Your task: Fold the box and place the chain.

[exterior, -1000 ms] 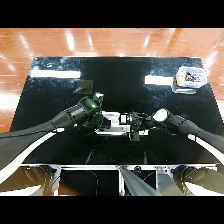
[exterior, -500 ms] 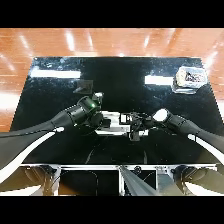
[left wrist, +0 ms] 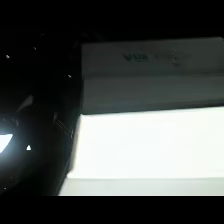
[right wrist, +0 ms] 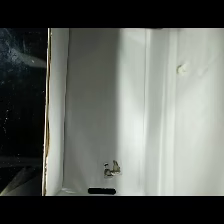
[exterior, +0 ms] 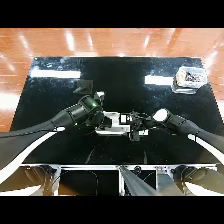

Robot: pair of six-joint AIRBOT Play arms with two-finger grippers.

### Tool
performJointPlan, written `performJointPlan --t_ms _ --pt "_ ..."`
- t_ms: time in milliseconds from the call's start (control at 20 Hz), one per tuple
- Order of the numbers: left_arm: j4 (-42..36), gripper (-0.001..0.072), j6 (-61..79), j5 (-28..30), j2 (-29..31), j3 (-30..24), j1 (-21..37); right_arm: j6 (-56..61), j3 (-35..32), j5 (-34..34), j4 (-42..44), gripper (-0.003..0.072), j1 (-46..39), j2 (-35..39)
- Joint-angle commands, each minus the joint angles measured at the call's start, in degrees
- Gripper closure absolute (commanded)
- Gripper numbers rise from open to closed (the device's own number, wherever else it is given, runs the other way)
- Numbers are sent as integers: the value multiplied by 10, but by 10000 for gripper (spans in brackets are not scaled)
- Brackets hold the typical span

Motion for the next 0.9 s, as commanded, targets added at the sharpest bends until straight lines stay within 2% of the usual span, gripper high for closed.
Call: performJointPlan --t_ms 0,100,200,250,350,450,500,800,850 --pt "0 255 0 2 0 2 0 1 0 1 1 143 0 0" --pt "0 266 0 2 0 2 0 1 0 1 1 143 0 0" --pt "1 367 1 14 0 2 0 1 0 1 1 144 0 0" --pt "4 367 3 23 0 2 0 1 0 1 1 143 0 0" --pt "5 447 4 33 0 2 1 1 0 1 1 143 0 0" --pt "5 666 9 25 0 2 1 1 0 1 1 144 0 0" --pt "5 689 9 24 0 2 1 1 0 1 1 144 0 0" --pt "4 689 8 27 0 2 1 1 0 12 2 142 0 0" --pt "4 689 8 27 0 2 1 1 0 12 3 86 0 0"
